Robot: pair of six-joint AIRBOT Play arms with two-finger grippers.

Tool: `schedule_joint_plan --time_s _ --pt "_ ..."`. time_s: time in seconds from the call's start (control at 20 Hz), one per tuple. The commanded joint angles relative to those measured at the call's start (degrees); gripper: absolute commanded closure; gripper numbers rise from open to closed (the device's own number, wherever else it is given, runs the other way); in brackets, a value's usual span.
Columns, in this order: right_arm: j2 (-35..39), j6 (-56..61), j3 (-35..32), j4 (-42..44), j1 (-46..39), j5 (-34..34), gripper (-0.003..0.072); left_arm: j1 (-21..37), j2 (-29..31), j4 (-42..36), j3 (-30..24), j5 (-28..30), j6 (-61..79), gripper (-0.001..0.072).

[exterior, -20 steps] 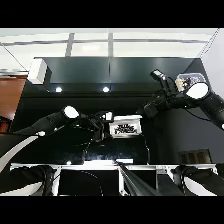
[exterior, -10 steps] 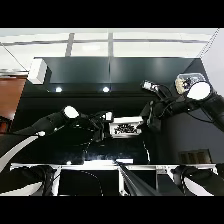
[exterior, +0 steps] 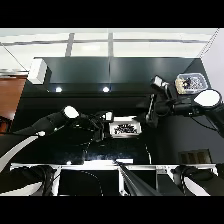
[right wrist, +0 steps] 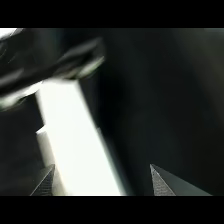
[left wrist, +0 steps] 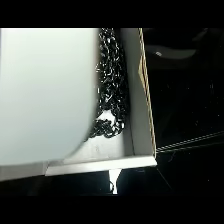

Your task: Fold the box and place the chain.

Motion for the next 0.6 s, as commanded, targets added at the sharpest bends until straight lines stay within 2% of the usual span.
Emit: schedule_joint_plan --time_s 0.0,0.15,0.35,0.55 --pt "0.3 -4.2 -0.3 1.2 -1.7 -6.8 0.0004 0.0 0.0 0.0 0.0 0.0 0.0 0.0222" --pt "-0.5 -4.1 -1.6 -6.0 -1.5 -3.5 0.0004 0.0 0.0 0.0 0.0 0.0 0.0 0.0221" --pt "-0.7 -4.2 -8.0 -4.2 -0.5 -3.7 0.0004 0.0 0.0 0.0 0.0 0.0 0.0 0.0222" --pt "-0.7 -4.9 -9.4 -4.0 2.5 -3.7 0.0004 0.0 0.0 0.0 0.0 0.0 0.0 0.0221"
